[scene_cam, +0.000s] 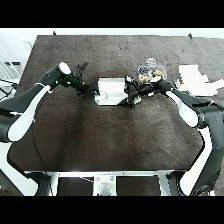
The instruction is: Fold the box and place the chain.
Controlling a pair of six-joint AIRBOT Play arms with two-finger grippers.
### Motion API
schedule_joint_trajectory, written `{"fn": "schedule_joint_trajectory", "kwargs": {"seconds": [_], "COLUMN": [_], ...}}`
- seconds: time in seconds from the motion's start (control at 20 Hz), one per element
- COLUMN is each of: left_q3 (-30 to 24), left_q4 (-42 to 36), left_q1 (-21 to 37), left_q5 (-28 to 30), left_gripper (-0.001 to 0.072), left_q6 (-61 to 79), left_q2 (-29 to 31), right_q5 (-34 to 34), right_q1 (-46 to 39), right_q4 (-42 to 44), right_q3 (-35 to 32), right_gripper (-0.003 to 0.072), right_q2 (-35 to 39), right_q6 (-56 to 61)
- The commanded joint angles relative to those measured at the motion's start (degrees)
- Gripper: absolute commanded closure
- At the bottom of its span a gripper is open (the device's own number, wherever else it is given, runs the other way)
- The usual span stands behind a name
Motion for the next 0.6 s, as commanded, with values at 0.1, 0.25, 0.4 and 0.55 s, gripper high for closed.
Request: {"fn": "schedule_joint_trajectory", "kwargs": {"seconds": [0.1,0.25,0.4,0.55], "left_q3": [0.44,2.23,3.87,3.96], "left_q4": [1.62,5.03,9.29,10.23], "left_q1": [-1.01,-2.32,-3.91,-4.59], "left_q5": [0.87,0.83,1.51,1.53], "left_gripper": [0.0334,0.0334,0.0334,0.0334], "left_q6": [-5.44,-8.92,-12.87,-14.73], "left_q2": [0.0,0.0,-0.02,-0.07], "right_q5": [0.02,0.02,0.02,0.02], "right_q1": [0.0,0.0,0.0,0.0], "right_q4": [0.02,0.02,0.02,0.02], "right_q3": [0.04,0.04,0.04,0.04], "right_gripper": [0.0155,0.0155,0.0155,0.0155], "right_q2": [-0.02,-0.02,-0.02,-0.02], "right_q6": [0.02,0.0,0.02,0.0]}}
